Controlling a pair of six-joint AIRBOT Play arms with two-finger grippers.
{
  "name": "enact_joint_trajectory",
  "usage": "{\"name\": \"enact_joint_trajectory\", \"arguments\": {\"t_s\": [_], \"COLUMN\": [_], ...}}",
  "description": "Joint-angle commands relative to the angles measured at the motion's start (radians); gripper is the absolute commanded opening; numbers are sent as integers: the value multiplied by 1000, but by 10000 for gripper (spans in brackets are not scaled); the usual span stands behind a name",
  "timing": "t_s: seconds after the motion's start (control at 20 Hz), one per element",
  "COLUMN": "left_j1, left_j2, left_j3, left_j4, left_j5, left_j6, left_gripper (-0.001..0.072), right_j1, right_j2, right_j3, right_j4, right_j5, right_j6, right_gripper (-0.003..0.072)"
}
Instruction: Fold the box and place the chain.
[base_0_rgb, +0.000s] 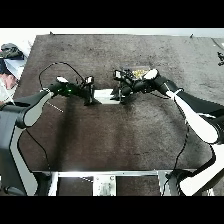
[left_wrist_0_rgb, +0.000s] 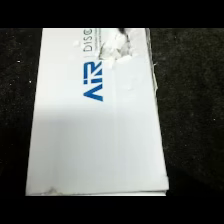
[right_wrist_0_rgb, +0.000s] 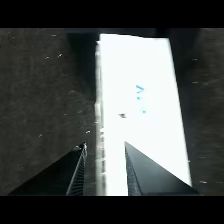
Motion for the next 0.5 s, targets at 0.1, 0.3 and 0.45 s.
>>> {"name": "enact_joint_trajectory", "arguments": {"t_s": [0.1, 0.3, 0.45], "left_j1": [0, 0, 0], "left_j2": [0, 0, 0], "left_j3": [0, 0, 0], "left_j4": [0, 0, 0], "left_j5": [4, 4, 4], "left_j6": [0, 0, 0], "left_gripper": [345, 345, 345], "right_j1": [-22, -21, -21], "right_j2": [13, -27, -65], "right_j3": [2, 1, 1], "right_j4": [158, 149, 97], "right_j5": [10, 11, 13], "right_j6": [-6, 68, 123], "right_gripper": [34, 3, 3]}}
